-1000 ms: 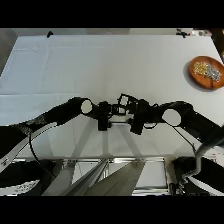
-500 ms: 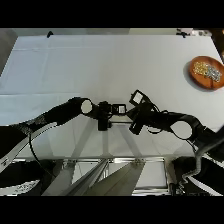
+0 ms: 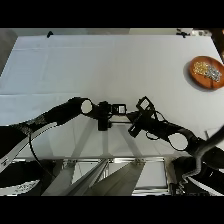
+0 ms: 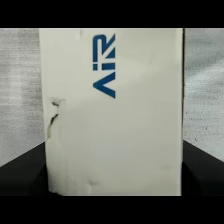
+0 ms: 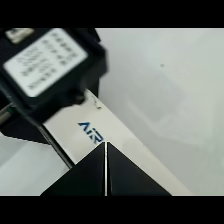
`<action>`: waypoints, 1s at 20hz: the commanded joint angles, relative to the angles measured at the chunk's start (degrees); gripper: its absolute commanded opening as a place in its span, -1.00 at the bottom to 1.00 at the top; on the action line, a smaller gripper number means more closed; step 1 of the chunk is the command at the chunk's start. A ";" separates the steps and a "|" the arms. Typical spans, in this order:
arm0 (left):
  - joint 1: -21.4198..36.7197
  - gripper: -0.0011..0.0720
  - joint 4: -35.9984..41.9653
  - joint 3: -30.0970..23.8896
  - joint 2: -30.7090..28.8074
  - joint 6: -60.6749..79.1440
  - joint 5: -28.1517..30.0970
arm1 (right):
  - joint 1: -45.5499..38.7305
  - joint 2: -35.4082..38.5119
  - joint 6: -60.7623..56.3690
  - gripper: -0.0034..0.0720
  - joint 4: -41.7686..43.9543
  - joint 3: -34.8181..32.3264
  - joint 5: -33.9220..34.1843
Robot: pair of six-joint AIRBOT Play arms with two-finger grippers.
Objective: Fold the box and place the chain.
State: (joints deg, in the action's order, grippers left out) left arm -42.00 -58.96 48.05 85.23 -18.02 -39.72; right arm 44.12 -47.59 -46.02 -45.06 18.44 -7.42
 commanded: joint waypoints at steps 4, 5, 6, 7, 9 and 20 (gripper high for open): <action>0.00 -0.22 0.00 0.00 -0.04 0.00 0.02 | 4.37 -4.26 -0.04 -0.87 0.48 -0.31 4.28; 0.00 -0.22 0.00 0.00 -0.04 0.02 0.00 | 4.37 -4.33 -0.04 -0.87 0.48 -0.31 4.92; 0.00 -0.22 0.00 0.00 -0.04 0.00 0.02 | 4.37 -4.33 -0.04 -0.87 0.50 -0.31 5.55; 0.00 -0.22 0.00 0.00 -0.04 0.00 0.02 | 4.37 -4.33 -0.07 -0.87 0.50 -0.31 5.51; 0.00 -0.22 0.00 0.00 -0.04 0.00 0.02 | 4.37 -4.37 -0.04 -0.87 0.48 -0.31 4.26; 0.00 -0.22 0.00 0.00 -0.04 0.00 0.02 | 4.37 -4.70 0.02 -0.87 -3.21 -2.38 0.63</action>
State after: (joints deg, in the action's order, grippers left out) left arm -42.00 -58.96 48.05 85.23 -17.98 -39.72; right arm 48.42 -52.25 -45.98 -46.98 16.60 -6.07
